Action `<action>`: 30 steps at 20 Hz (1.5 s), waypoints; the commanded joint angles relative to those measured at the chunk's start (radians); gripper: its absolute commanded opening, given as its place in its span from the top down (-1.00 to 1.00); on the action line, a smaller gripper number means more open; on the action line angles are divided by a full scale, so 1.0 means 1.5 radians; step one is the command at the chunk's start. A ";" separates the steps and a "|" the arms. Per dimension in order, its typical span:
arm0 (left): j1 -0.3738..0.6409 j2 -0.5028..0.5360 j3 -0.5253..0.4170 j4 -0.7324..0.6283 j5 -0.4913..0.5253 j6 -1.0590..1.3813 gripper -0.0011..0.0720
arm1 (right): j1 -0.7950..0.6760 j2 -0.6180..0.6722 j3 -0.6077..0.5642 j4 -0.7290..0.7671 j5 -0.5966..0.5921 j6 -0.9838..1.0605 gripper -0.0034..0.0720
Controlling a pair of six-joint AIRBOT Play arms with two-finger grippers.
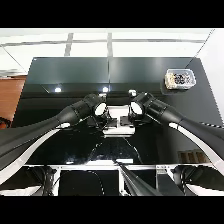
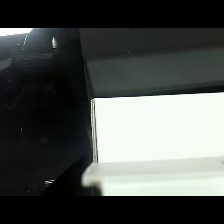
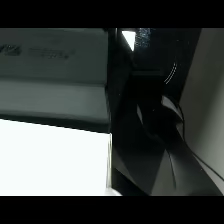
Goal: Fold the box and place the chain.
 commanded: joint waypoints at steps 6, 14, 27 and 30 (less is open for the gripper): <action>0.000 0.000 0.000 0.000 0.000 -0.001 0.90 | 0.001 -0.001 0.000 0.002 0.009 -0.006 0.20; 0.000 0.000 0.000 0.000 0.000 -0.001 0.90 | 0.001 0.000 -0.019 0.015 -0.008 -0.007 0.87; 0.004 -0.013 0.000 0.001 -0.014 -0.002 0.90 | 0.001 0.000 -0.019 0.016 -0.016 -0.036 0.84; 0.011 -0.021 0.000 -0.017 -0.025 0.000 0.90 | 0.001 0.001 -0.019 0.013 -0.018 -0.037 0.36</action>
